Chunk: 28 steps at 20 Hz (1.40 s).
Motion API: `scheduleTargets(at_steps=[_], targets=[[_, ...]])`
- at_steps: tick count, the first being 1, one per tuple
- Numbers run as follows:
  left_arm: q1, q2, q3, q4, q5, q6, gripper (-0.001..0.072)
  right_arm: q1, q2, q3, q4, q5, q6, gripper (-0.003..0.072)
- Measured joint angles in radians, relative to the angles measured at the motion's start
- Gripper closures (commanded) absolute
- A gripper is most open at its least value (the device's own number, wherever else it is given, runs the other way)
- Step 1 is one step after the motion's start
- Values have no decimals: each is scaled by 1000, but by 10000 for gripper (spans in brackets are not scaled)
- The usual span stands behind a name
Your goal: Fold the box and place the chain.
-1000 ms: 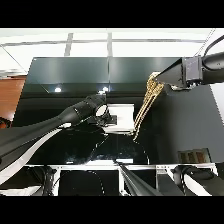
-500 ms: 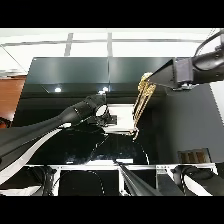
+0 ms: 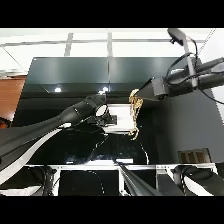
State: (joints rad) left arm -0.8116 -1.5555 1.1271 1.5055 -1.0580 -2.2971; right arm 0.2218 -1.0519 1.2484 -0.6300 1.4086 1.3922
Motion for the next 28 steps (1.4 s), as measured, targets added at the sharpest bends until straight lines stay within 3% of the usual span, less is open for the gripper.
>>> scheduleTargets(at_steps=[11,17,19,24,28], targets=[[0,0,0,0,-1,0,678,72,-11,-309,11,-264,-13,678],[0,0,0,0,-2,0,678,117,-69,-373,9,-367,-13,669],[0,0,0,0,-2,0,678,125,-89,-379,4,-383,-13,432],[0,0,0,0,-3,0,678,61,-80,-383,-25,-329,-23,414],[0,0,0,0,-3,0,678,-24,48,-431,-208,-254,-48,413]])
